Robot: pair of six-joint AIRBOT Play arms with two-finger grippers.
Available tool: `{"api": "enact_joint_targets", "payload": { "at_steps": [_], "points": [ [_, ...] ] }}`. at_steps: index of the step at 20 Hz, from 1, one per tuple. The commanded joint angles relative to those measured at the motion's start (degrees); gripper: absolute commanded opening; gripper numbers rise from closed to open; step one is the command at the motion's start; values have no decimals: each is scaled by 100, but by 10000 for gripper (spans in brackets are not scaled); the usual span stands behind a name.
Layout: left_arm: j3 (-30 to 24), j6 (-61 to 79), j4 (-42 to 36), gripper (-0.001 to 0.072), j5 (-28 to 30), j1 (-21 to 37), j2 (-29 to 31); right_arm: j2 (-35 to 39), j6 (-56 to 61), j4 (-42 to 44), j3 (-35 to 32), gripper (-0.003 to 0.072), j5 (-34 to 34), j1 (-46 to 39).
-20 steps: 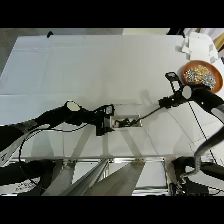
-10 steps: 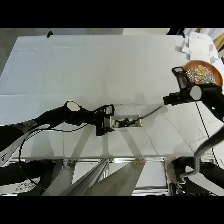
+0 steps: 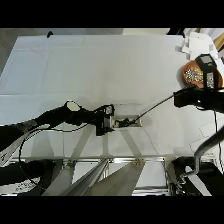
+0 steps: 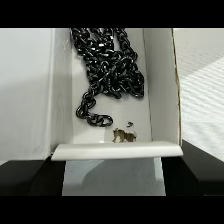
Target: Fold the box and place the chain.
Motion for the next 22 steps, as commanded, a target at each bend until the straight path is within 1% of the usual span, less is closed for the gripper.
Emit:
{"api": "enact_joint_targets", "payload": {
  "at_steps": [1,4,9,11,16,20,22],
  "points": [
    [-2,2,0,390,-15,2,4,656,-428,824,4,20,699,2],
    [-2,2,0,390,-17,2,4,686,-831,1893,7,20,920,4],
    [-2,2,0,390,-15,2,4,686,-1709,4159,7,20,938,4],
    [-2,2,2,390,-17,2,4,682,-1971,4819,7,20,940,2],
    [-2,2,0,390,-15,2,4,442,-2216,5508,28,20,1056,2],
    [-2,2,0,390,-15,2,4,-44,-2238,5663,345,20,1449,4],
    [-2,2,0,390,-17,2,4,-278,-2277,5641,374,20,1545,11]
  ]
}}
